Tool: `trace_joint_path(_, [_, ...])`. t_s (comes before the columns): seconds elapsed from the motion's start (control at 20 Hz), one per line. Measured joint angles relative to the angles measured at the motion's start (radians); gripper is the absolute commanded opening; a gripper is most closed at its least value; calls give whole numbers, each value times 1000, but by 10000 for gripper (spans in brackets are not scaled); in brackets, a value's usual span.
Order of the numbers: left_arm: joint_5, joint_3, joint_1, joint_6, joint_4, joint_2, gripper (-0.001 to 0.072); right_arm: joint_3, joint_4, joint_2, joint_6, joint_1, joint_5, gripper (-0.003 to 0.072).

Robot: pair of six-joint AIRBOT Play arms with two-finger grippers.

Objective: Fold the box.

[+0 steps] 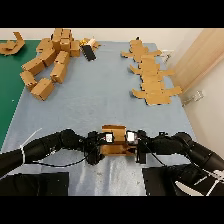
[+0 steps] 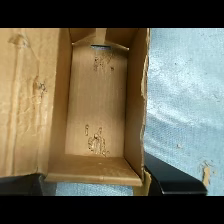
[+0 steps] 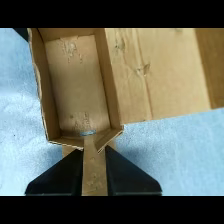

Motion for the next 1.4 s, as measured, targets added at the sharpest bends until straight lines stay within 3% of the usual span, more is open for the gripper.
trace_joint_path(0.85, [0,0,0,0,2,0,610,0,22,27,-113,85,33,201])
trace_joint_path(0.95, [0,0,0,0,2,0,610,0,23,27,-124,90,53,185])
trace_joint_path(1.0, [0,0,0,0,1,0,609,0,24,27,-127,91,56,142])
trace_joint_path(1.15, [0,0,0,0,1,0,609,0,31,17,-134,92,70,144])
trace_joint_path(1.2, [0,0,0,0,1,0,610,0,37,10,-135,96,72,147])
trace_joint_path(1.3, [0,0,0,0,1,0,610,0,47,-4,-136,109,82,245])
trace_joint_path(1.4, [0,0,0,0,2,0,610,0,56,-17,-137,124,102,264])
